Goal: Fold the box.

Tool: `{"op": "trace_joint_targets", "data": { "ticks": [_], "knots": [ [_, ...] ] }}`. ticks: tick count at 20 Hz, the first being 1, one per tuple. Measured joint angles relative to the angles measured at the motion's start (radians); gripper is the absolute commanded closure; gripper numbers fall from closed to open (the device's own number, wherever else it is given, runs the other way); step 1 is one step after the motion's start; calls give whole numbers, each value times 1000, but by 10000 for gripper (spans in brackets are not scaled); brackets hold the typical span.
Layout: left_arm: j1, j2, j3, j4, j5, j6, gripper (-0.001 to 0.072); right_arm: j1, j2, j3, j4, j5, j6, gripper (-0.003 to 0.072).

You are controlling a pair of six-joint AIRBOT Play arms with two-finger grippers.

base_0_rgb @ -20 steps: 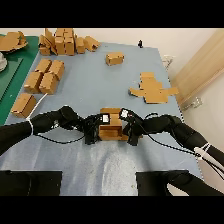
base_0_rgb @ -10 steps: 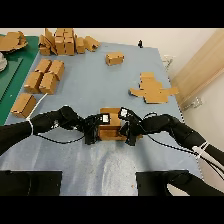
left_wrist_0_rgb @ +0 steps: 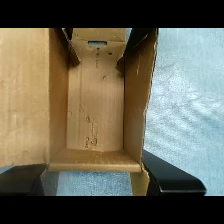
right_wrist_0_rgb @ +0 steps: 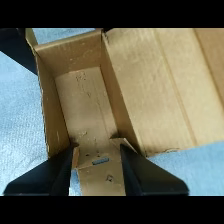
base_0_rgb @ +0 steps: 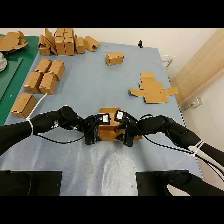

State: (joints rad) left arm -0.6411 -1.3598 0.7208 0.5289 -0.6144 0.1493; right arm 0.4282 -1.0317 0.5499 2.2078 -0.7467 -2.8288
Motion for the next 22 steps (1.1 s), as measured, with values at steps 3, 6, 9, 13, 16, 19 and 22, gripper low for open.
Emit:
{"op": "trace_joint_targets", "data": {
  "ticks": [3,6,9,13,16,19,22],
  "knots": [
    [0,0,0,-1,1,0,273,2,-2,0,-6,3,0,321],
    [0,0,0,-6,2,-3,273,3,9,0,-47,-7,54,681],
    [0,0,0,-5,3,-3,273,1,51,0,-232,-26,292,682],
    [0,0,0,-3,5,-3,273,-18,164,-1,-483,-90,655,683],
    [0,0,0,-3,4,-2,273,-85,256,-1,-619,-156,911,684],
    [0,0,0,-2,3,-1,273,-219,300,-1,-684,-220,1111,684],
    [0,0,0,-2,2,-1,274,-351,269,-5,-606,-259,1186,684]
  ]
}}
